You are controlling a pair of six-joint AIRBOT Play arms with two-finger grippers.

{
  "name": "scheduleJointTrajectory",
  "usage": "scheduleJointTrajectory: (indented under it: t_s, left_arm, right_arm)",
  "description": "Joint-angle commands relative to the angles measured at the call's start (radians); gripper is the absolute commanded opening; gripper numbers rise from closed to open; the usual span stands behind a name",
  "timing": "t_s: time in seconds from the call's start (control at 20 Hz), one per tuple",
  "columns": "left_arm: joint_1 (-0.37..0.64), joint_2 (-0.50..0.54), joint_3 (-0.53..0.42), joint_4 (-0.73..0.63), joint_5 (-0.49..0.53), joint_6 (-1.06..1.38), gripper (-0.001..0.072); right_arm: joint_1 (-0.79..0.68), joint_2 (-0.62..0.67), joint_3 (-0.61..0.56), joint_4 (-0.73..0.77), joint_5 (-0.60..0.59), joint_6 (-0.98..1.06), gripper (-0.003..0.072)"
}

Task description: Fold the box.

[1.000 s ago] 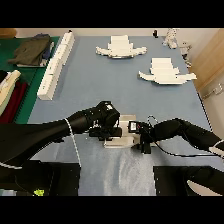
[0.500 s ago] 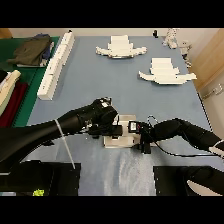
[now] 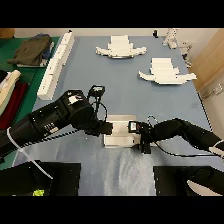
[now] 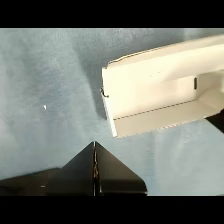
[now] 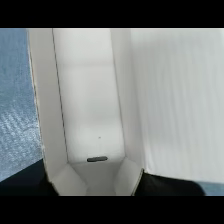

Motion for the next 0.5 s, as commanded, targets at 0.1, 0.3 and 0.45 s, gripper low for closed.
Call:
scheduleJointTrajectory:
  t_s: [0.1,0.3,0.45]
  left_arm:
    - [0.063,0.019,-0.003,0.007,0.011,0.399,0.0014]
    - [0.268,0.055,-0.070,-0.177,0.018,0.897,0.0012]
    - [0.450,0.098,-0.181,-0.278,0.117,1.270,0.0012]
  right_arm:
    - [0.001,-0.001,0.001,0.000,0.000,0.000,0.0596]
    - [0.001,-0.001,0.001,0.000,0.000,0.000,0.0596]
    - [0.001,-0.001,0.001,0.000,0.000,0.000,0.0596]
